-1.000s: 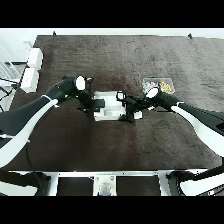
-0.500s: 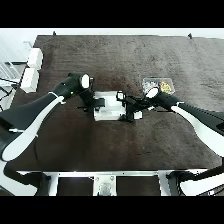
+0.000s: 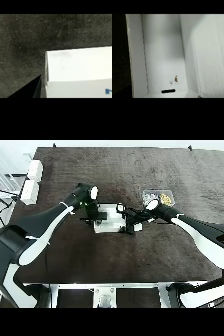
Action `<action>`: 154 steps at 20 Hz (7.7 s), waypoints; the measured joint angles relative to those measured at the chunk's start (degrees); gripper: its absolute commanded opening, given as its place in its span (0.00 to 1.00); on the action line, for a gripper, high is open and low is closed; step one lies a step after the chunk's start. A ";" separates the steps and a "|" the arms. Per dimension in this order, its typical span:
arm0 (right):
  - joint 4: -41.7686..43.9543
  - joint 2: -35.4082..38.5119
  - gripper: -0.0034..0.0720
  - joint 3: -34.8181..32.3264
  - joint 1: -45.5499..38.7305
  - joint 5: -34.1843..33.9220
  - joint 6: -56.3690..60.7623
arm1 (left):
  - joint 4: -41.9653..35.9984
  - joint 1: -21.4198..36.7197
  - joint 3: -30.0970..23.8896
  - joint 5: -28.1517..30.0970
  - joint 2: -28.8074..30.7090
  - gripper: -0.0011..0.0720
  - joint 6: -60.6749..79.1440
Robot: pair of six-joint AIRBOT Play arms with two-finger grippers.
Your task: Fold the box and place the chain.
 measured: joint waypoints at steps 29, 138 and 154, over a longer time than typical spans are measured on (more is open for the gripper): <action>-0.02 -0.02 0.83 -0.02 -0.04 0.02 -0.04 | 4.96 -1.57 4.63 -4.83 -0.94 0.86 2.10; 0.04 0.00 0.83 0.00 0.09 -0.11 0.02 | -35.69 15.41 -25.38 22.93 7.41 1.00 125.52; 0.00 0.00 0.83 0.00 0.09 -0.04 0.02 | -34.45 12.83 -25.38 25.99 7.26 1.00 124.32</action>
